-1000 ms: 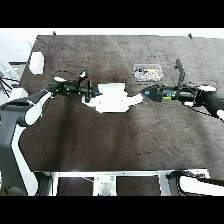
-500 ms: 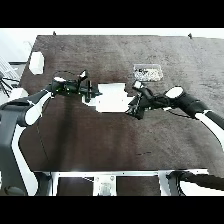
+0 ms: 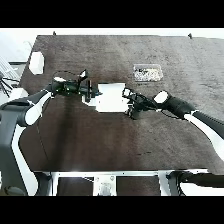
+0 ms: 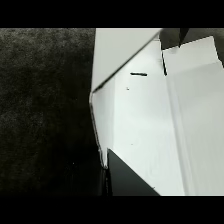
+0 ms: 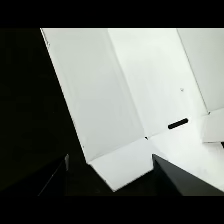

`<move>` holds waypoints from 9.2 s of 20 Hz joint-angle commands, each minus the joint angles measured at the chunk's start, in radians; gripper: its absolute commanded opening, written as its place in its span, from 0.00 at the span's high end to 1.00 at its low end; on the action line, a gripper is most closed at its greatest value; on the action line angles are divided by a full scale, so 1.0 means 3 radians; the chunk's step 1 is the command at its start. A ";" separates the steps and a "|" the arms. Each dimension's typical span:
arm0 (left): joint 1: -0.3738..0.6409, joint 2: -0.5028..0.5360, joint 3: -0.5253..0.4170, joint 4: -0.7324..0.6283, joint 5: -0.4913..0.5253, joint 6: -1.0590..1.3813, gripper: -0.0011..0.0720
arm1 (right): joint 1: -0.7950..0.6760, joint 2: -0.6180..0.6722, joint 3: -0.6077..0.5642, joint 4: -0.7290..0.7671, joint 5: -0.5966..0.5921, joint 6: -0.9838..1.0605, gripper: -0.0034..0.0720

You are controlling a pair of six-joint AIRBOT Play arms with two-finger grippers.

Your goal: Fold the box and place the chain.

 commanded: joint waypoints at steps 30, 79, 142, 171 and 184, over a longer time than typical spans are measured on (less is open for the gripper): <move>0.0003 -0.0001 0.0001 -0.0001 -0.0004 -0.0001 0.96 | -0.0380 -0.0134 0.0278 0.1265 -0.0163 -0.1386 0.13; 0.0003 -0.0001 0.0001 -0.0010 -0.0005 0.0000 0.96 | -0.0633 -0.1283 0.1235 0.1460 0.1209 -0.2075 0.13; 0.0003 -0.0001 0.0001 -0.0011 -0.0005 0.0000 0.96 | -0.0660 -0.2014 0.2015 0.1394 0.1887 -0.2065 0.21; 0.0003 -0.0001 0.0001 -0.0011 -0.0005 0.0000 0.96 | -0.0683 -0.2066 0.2014 0.1447 0.1826 -0.1902 0.21; 0.0001 -0.0001 0.0001 -0.0011 -0.0005 0.0000 0.96 | -0.0683 -0.2066 0.2014 0.1450 0.1826 -0.1902 0.21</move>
